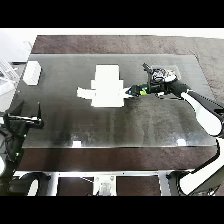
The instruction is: Fold the box and place the chain.
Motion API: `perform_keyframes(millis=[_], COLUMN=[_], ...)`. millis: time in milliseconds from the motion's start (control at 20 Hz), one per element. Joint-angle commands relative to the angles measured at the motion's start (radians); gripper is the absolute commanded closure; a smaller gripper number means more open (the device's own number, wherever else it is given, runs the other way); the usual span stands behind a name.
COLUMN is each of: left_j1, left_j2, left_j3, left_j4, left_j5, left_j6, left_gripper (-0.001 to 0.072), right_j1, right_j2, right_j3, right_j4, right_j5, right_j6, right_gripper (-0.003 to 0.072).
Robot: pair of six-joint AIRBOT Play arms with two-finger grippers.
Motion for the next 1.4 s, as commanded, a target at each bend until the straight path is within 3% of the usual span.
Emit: perform_keyframes(millis=[0, 250, 450, 800, 1000, 1100, 1200, 1350], left_j1=[0.000, 0.000, 0.000, 0.000, 0.000, 0.000, 0.000, -0.003], left_j2=[0.001, -0.057, -0.271, -0.867, -1.186, -1.254, -1.257, -1.270], left_j3=[0.003, 0.005, 0.094, 0.524, 0.755, 0.791, 0.793, 0.846], left_j4=[-0.005, -0.008, 0.000, 0.001, 0.001, -0.005, -0.006, 0.006], left_j5=[-0.105, -0.159, -0.259, -0.446, -0.495, -0.489, -0.549, -0.546], left_j6=[0.000, -0.122, -0.119, -0.072, -0.087, -0.099, -0.115, -0.139], left_gripper=[0.0221, 0.0220, 0.0220, 0.0220, 0.0221, 0.0221, 0.0222, 0.0222], right_j1=[0.001, 0.001, 0.001, 0.001, 0.001, 0.001, 0.001, 0.002], right_j2=[-0.002, -0.002, -0.002, -0.002, -0.002, -0.002, -0.002, -0.002], right_j3=[0.015, 0.022, 0.022, 0.022, 0.022, 0.022, 0.022, 0.022], right_j4=[-0.045, -0.050, -0.049, -0.049, -0.049, -0.049, -0.049, -0.049], right_j5=[-0.006, -0.008, -0.012, -0.012, -0.012, -0.012, -0.012, -0.012], right_j6=[-0.001, -0.002, -0.012, -0.011, -0.011, -0.012, -0.012, -0.012], right_gripper=[0.0688, 0.0688, 0.0688, 0.0688, 0.0688, 0.0688, 0.0688, 0.0688])
